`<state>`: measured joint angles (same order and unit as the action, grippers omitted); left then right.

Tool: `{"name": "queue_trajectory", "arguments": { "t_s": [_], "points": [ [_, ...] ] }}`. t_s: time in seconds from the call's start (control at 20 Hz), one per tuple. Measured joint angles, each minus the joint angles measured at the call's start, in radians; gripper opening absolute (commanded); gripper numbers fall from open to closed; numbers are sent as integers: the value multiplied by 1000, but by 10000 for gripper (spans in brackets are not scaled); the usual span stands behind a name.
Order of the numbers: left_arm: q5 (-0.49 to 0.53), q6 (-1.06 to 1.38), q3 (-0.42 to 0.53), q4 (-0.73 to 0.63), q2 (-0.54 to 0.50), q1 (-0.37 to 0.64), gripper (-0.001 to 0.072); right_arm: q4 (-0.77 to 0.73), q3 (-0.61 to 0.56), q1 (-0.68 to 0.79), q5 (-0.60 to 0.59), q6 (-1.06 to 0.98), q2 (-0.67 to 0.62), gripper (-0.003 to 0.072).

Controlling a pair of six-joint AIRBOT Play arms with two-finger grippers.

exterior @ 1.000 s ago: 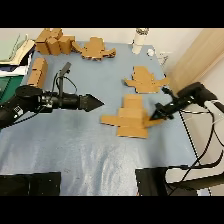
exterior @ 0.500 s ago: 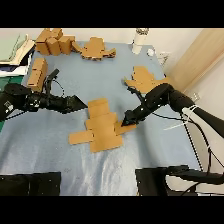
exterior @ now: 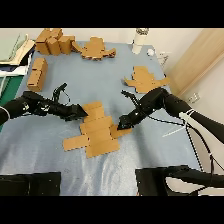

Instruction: Fold the box.

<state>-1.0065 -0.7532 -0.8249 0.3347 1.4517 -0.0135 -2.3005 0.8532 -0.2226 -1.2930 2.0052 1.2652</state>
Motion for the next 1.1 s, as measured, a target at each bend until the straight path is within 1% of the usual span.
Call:
{"name": "queue_trajectory", "arguments": {
  "t_s": [0.05,0.1,0.15,0.3,0.35,0.4,0.45,0.55,0.75,0.85,1.1],
  "points": [
    [-15,38,0,-34,20,0,646,0,-1,-1,0,0,0,0],
    [-34,79,-3,-68,39,0,498,0,-2,-2,2,-1,0,-1],
    [-59,121,-8,-96,58,0,439,0,-2,-2,2,-3,0,0],
    [-152,229,-42,-150,113,-14,438,0,-2,-3,4,-8,0,-1],
    [-172,251,-57,-161,126,-18,406,0,-2,-3,4,-11,0,0],
    [-190,270,-74,-169,139,-24,263,0,-2,-3,5,-16,0,0],
    [-203,287,-89,-175,149,-32,226,0,-2,-3,5,-18,0,0],
    [-229,316,-115,-179,167,-49,226,0,-2,-4,6,-20,0,0],
    [-266,339,-137,-153,199,-67,223,4,-2,-4,13,-26,0,0],
    [-275,342,-141,-143,207,-70,16,5,-2,-4,23,-26,0,0],
    [-283,360,-145,-133,216,-73,16,5,-2,-4,29,-26,0,1]
  ]
}}
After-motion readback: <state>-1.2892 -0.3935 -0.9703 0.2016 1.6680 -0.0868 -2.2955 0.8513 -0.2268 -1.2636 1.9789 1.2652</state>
